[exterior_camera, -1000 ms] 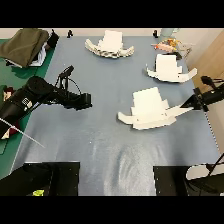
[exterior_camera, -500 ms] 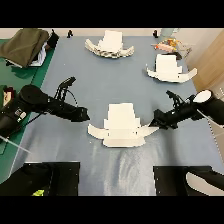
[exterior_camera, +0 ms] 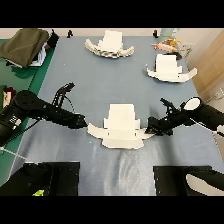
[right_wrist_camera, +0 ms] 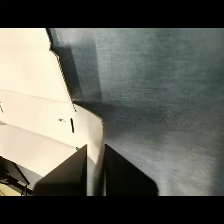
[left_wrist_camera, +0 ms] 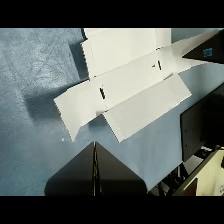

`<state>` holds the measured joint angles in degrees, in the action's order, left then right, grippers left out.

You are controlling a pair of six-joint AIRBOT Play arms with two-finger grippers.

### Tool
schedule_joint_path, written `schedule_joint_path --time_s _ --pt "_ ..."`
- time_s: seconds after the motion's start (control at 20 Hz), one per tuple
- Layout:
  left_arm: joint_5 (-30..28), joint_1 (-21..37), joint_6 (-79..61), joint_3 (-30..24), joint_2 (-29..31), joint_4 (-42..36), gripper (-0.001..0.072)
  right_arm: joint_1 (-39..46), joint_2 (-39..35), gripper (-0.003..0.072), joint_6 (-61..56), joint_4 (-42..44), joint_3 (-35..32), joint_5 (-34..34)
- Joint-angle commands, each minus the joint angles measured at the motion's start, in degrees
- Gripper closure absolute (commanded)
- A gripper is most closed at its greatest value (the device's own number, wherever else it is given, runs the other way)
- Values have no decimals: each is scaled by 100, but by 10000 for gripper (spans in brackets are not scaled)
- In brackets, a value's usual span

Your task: Fold the box.

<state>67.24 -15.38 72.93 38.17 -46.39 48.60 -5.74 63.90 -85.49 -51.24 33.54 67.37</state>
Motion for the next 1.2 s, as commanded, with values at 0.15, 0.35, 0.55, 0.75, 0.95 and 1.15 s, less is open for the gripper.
schedule_joint_path --time_s 0.15,0.35,0.55,0.75,0.95,1.15 --pt "-448 13 15 -4 -55 -37 693 -391 44 681 1180 334 -26 -343" --pt "-361 11 7 -4 -262 -17 456 -1488 -793 682 1322 85 -560 -1408" --pt "-542 11 4 -4 -343 -4 73 -2109 -1786 682 890 -66 -1231 -2544" --pt "-691 11 -468 -2 -916 -149 74 -2153 -1895 682 881 -87 -1351 -2518" --pt "-1038 11 -1899 50 -1725 -1045 74 -2153 -1897 682 901 -85 -1351 -2441" --pt "-778 11 -3036 568 -2723 -1646 74 -2153 -1897 682 960 -85 -1351 -2234"
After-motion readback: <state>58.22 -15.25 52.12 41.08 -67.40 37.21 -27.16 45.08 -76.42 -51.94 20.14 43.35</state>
